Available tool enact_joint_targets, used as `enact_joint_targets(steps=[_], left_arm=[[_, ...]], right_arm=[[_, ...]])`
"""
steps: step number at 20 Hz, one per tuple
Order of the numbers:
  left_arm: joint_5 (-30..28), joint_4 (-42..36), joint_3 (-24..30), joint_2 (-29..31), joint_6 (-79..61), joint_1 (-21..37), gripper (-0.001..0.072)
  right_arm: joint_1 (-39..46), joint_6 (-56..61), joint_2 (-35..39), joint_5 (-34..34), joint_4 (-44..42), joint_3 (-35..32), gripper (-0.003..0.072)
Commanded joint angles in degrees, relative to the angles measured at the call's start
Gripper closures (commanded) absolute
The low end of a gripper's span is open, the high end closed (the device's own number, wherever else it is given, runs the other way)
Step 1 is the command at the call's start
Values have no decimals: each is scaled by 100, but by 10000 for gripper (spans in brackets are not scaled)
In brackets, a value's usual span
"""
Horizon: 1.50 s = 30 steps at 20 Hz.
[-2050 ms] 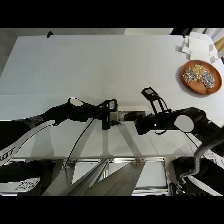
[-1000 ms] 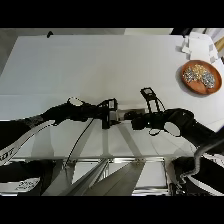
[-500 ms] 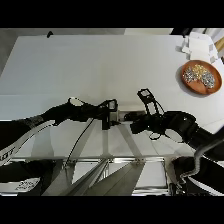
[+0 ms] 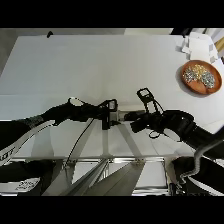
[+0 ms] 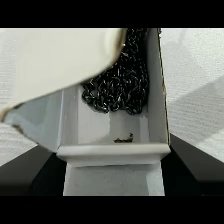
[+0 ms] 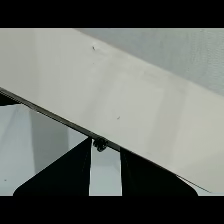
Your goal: Fold the box and place the chain.
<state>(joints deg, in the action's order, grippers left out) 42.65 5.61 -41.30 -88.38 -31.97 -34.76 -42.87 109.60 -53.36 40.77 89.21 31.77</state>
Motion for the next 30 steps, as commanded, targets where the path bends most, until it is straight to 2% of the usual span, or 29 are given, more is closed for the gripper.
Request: enact_joint_targets(steps=[1, 6, 7, 9, 17, 22, 26, 30], left_arm=[[0, 0, -2, 0, 2, 4, 679], [0, 0, -2, 0, 2, 4, 679], [0, 0, -2, 0, 2, 2, 679], [0, 0, -2, 0, 2, 2, 679], [0, 0, -2, 0, 2, 2, 679], [0, 0, -2, 0, 2, 2, 679], [0, -2, -2, 0, 2, 2, 679], [0, -2, -2, 0, 2, 4, 679]], right_arm=[[13, 11, -125, -9, 4, -2, 511], [13, 11, -129, -9, -7, -2, 513], [13, 11, -129, -9, -7, -2, 531], [13, 9, -129, -9, -7, -2, 645], [9, 7, -96, -9, -7, 2, 672], [9, -11, 376, -28, 17, 2, 672], [9, -13, 713, -479, 37, 2, 672], [9, -13, 704, -780, 59, 2, 671]])
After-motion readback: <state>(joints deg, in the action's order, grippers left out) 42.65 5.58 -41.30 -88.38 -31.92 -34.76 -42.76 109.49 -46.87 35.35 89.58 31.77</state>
